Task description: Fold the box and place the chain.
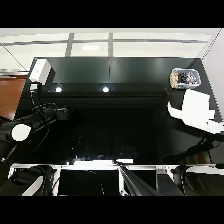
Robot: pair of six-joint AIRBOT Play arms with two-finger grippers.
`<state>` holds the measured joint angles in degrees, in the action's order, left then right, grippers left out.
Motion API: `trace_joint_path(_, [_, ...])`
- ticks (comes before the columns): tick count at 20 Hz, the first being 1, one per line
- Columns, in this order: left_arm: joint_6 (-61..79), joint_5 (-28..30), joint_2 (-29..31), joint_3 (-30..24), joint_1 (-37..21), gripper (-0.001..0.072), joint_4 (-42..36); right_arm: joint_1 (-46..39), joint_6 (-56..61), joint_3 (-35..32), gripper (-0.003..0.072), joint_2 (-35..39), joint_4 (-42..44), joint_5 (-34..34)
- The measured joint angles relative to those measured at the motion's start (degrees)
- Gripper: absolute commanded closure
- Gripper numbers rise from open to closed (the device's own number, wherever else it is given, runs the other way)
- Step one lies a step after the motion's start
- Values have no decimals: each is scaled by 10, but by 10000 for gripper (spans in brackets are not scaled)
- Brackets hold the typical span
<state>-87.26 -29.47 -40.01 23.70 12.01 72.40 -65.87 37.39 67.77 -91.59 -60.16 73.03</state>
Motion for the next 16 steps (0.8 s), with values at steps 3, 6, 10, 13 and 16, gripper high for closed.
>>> trace_joint_path(3, [0,-1,0,0,0,-2,-5,0,-2,0,671,0,19,27])
trace_joint_path(6, [0,-1,0,0,0,-2,-9,3,-3,0,671,0,73,64])
trace_joint_path(10, [0,-4,0,0,0,-2,-14,37,17,-2,672,4,135,117])
trace_joint_path(13, [0,-5,0,0,0,-2,-22,87,36,-25,672,27,158,137])
trace_joint_path(16, [0,-5,0,0,0,-2,-32,143,46,-67,672,73,172,134])
